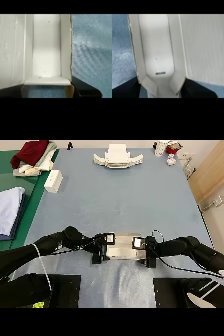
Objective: Fold the box.
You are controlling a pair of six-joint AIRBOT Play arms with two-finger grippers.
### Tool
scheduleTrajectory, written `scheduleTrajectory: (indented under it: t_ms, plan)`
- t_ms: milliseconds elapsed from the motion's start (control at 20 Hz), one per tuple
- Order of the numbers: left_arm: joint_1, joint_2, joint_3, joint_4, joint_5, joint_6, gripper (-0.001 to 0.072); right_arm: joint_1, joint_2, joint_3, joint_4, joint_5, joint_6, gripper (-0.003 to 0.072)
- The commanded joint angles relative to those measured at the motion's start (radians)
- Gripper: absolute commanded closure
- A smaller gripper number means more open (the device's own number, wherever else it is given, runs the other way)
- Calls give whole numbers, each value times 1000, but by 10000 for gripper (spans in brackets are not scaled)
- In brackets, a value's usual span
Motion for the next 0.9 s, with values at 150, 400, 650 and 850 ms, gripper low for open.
scheduleTrajectory:
  t_ms: [150,400,650,850]
  plan:
    - [0,0,1,1,2,2,248,0,252,45,-266,-315,491,-30]
    - [0,0,1,1,2,2,248,1,376,86,-42,-192,1254,505]
    - [0,0,2,1,2,2,248,28,227,86,174,-142,1523,532]
    - [0,0,2,1,2,2,248,183,26,146,286,21,1521,532]
